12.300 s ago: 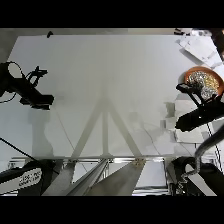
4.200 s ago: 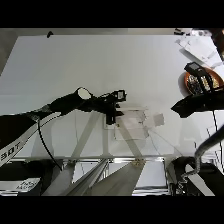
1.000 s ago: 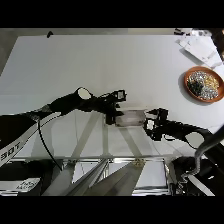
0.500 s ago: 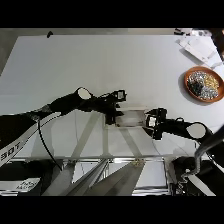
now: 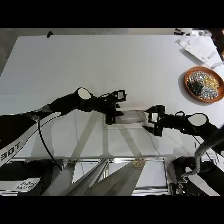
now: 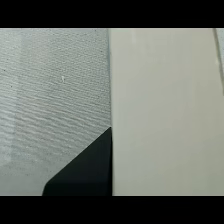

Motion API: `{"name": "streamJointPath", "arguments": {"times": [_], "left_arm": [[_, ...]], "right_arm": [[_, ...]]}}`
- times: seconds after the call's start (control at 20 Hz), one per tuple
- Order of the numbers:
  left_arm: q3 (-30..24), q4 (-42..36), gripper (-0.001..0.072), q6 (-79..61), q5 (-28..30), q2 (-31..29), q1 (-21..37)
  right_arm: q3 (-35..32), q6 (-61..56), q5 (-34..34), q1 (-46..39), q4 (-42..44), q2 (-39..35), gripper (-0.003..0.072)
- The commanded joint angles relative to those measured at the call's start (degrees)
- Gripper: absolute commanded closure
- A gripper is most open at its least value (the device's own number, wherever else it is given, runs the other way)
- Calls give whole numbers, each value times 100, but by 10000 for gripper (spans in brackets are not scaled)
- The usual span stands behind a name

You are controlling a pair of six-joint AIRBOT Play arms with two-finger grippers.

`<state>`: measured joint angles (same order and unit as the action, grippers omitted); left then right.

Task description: Fold the box and place the chain.

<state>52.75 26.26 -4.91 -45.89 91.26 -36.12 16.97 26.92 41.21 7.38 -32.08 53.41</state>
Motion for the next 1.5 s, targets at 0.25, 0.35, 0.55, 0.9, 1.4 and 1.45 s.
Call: {"name": "streamJointPath", "arguments": {"times": [0.25, 0.35, 0.55, 0.9, 1.4, 1.45], "left_arm": [[-2, 2, 699, 0, 4, 2, -2], [0, 2, 699, 0, 4, 2, -2], [-2, 4, 699, 0, 2, 2, -2], [-2, 2, 699, 0, 4, 2, -2], [0, 2, 699, 0, 2, 2, -2], [-2, 2, 699, 0, 2, 2, -2]], "right_arm": [[243, 763, 155, -59, 201, 894, 29], [245, 1029, 192, -59, 304, 933, 29], [245, 1093, 299, -59, 282, 935, 29], [243, 1115, 295, 2, 240, 1054, 32], [505, 1091, 540, 52, 249, 1403, 94], [623, 1056, 623, 52, 234, 1480, 94]]}}
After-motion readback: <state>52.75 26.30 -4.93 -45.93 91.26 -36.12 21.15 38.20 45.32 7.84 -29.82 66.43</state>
